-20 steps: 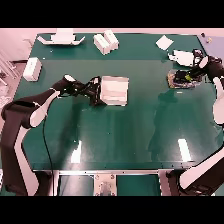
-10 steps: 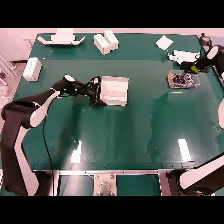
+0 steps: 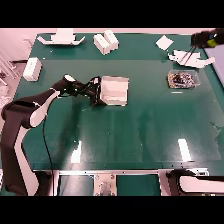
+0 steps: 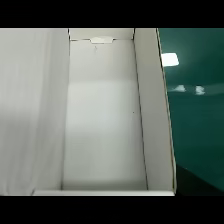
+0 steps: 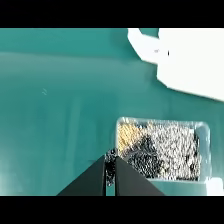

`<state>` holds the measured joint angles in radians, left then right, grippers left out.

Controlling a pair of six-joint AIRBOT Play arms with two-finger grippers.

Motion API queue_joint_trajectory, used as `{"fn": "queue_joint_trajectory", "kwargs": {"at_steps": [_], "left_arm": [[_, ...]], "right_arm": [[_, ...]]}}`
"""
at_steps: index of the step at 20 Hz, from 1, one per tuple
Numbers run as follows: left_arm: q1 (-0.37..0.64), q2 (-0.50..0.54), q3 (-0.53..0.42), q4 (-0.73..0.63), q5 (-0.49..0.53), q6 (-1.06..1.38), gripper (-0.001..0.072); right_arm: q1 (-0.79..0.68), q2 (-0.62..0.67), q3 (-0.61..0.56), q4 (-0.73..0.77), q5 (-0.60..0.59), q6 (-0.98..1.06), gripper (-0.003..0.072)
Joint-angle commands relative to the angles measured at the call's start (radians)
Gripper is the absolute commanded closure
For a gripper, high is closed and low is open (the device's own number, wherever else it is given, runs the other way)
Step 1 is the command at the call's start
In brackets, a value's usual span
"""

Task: Fold the box and place the chain.

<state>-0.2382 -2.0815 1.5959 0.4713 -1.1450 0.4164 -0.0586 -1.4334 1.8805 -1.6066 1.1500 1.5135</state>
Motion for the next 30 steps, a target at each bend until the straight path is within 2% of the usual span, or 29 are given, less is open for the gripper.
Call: {"fn": "queue_joint_trajectory", "kwargs": {"at_steps": [1,5,9,14,18,22,24,30], "left_arm": [[0.001,0.001,0.001,0.0,0.0,0.0,0.0313],[0.001,0.001,0.001,0.0,0.0,0.0,0.0313],[0.001,0.001,0.001,0.001,0.0,0.0,0.0313],[0.001,0.001,0.001,0.0,0.0,0.0,0.0313],[0.001,0.001,0.001,0.0,0.0,0.0,0.0313],[0.001,0.001,0.001,0.0,0.0,0.0,0.0313],[0.001,0.001,0.001,0.0,0.0,0.0,0.0313],[0.001,0.001,0.001,0.0,0.0,0.0,0.0313]], "right_arm": [[0.098,0.132,0.022,-0.013,0.006,-0.008,0.067],[0.231,0.208,0.046,-0.013,0.0,-0.008,0.067],[0.393,0.211,0.061,-0.013,0.002,-0.008,0.067],[0.547,0.211,-0.001,-0.009,0.058,0.021,0.067],[0.581,0.211,-0.163,0.0,0.041,0.072,0.067],[0.581,0.209,-0.32,0.098,-0.145,0.079,0.067],[0.581,0.198,-0.361,0.116,-0.192,0.079,0.067],[0.583,0.146,-0.414,0.184,-0.229,0.071,0.067]]}}
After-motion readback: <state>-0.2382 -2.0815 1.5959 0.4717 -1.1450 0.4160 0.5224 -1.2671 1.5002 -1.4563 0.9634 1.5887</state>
